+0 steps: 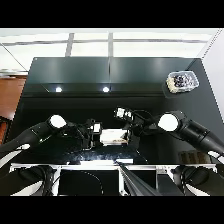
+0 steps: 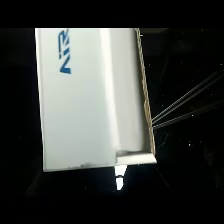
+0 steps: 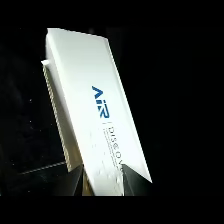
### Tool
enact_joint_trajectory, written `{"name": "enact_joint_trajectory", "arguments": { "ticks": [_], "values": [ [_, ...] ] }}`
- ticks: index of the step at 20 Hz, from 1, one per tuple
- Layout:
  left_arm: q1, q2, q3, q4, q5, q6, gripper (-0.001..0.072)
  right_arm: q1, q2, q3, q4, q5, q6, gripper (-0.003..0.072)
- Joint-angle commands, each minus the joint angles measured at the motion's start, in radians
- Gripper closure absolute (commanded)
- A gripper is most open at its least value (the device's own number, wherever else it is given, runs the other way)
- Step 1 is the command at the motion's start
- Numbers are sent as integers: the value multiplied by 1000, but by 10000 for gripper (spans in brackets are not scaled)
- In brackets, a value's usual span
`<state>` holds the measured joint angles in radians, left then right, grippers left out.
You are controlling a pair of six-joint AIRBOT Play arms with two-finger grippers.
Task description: Fold the box and place the chain.
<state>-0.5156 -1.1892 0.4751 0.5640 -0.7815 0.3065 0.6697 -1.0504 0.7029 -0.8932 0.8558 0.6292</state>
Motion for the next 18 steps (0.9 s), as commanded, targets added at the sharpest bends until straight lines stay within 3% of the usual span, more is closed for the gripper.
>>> {"name": "enact_joint_trajectory", "arguments": {
  "ticks": [1, 18],
  "values": [
    [0, 0, 1, 0, 0, 0, 243, 0, 0, 1, -2, -1, 3, 416],
    [0, 0, 1, 0, 0, 0, 243, 49, -31, 0, -28, -4, 3, 415]
  ]
}}
